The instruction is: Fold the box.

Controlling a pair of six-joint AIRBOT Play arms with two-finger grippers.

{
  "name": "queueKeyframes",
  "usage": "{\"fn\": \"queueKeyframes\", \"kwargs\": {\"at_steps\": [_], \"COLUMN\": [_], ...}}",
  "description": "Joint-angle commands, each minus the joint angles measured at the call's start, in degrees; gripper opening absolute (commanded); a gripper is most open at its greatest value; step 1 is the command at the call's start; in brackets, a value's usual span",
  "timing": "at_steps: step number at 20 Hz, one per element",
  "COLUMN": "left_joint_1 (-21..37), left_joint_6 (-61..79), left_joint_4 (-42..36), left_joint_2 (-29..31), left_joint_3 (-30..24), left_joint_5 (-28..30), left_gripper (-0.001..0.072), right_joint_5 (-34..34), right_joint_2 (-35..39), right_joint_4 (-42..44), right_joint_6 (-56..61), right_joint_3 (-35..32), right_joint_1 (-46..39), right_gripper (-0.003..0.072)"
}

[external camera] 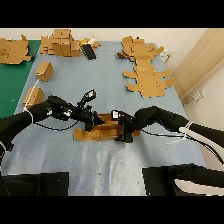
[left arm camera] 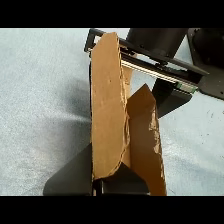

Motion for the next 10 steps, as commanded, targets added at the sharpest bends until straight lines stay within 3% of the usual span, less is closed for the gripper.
{"fn": "queueKeyframes", "kwargs": {"at_steps": [1,10], "left_joint_1": [0.00,0.00], "left_joint_6": [0.02,0.02], "left_joint_4": [0.00,0.00], "left_joint_2": [-0.04,-0.04], "left_joint_3": [-0.02,-0.02], "left_joint_5": [0.00,0.00], "left_gripper": [0.0013,0.0013], "right_joint_5": [-0.02,-3.30], "right_joint_2": [0.00,-0.68], "right_joint_4": [-1.27,-3.72], "right_joint_6": [0.02,0.02], "right_joint_3": [0.09,2.62], "right_joint_1": [0.04,0.04], "right_gripper": [0.0685,0.0685]}}
